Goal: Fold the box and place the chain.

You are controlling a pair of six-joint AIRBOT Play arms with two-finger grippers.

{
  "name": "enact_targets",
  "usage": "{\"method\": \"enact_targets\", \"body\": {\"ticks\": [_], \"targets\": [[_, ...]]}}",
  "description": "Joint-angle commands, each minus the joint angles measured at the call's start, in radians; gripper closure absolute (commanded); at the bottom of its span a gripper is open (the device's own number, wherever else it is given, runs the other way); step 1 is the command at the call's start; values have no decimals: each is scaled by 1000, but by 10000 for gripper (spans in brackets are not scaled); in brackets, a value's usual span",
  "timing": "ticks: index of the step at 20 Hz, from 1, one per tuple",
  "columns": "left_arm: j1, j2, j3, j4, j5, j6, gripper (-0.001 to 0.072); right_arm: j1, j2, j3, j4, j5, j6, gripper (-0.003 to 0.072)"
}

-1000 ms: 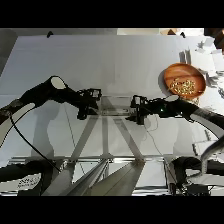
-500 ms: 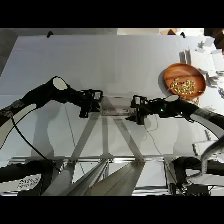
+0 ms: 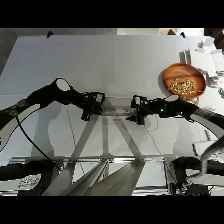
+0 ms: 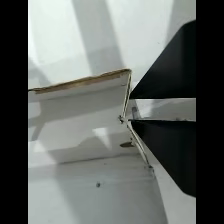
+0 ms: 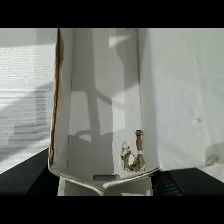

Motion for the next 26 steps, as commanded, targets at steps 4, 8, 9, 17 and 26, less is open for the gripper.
{"method": "enact_targets", "body": {"ticks": [4,8,9,17,26], "targets": [[-1,-13,-3,-74,9,-14,424,1,0,0,1,1,0,173],[-1,-13,-21,-68,9,-85,415,1,0,0,1,1,0,173],[1,-13,-21,-67,10,-111,417,1,0,0,1,1,1,173],[54,126,-21,9,7,-257,703,1,0,0,1,1,0,173],[315,406,-22,193,-24,-793,705,1,0,0,1,1,0,173]]}}
